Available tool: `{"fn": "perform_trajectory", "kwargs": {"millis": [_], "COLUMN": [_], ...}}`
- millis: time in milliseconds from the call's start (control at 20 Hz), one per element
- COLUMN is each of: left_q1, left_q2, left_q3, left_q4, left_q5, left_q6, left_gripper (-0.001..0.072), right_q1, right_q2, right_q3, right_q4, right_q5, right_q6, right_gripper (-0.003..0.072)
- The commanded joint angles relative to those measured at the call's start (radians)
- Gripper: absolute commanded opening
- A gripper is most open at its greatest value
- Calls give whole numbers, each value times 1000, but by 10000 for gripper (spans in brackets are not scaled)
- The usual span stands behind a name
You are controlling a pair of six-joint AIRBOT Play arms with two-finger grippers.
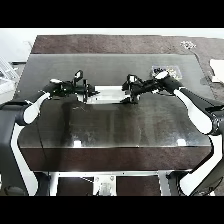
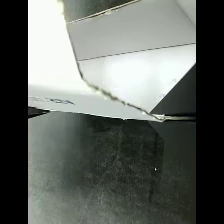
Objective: Fold the box and place the chain.
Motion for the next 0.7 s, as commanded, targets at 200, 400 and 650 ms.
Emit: {"fn": "perform_trajectory", "kwargs": {"millis": [200,400,650], "left_q1": [0,0,0], "left_q2": [0,0,0], "left_q3": [0,0,0], "left_q4": [-1,-1,-1], "left_q5": [3,3,3], "left_q6": [-1,-1,-1], "left_gripper": [20,20,20], "right_q1": [0,1,2], "right_q2": [-35,-41,-61], "right_q3": [2,2,6], "right_q4": [34,79,103], "right_q5": [-25,-24,-23], "right_q6": [-10,-29,-32], "right_gripper": [692,692,692]}}
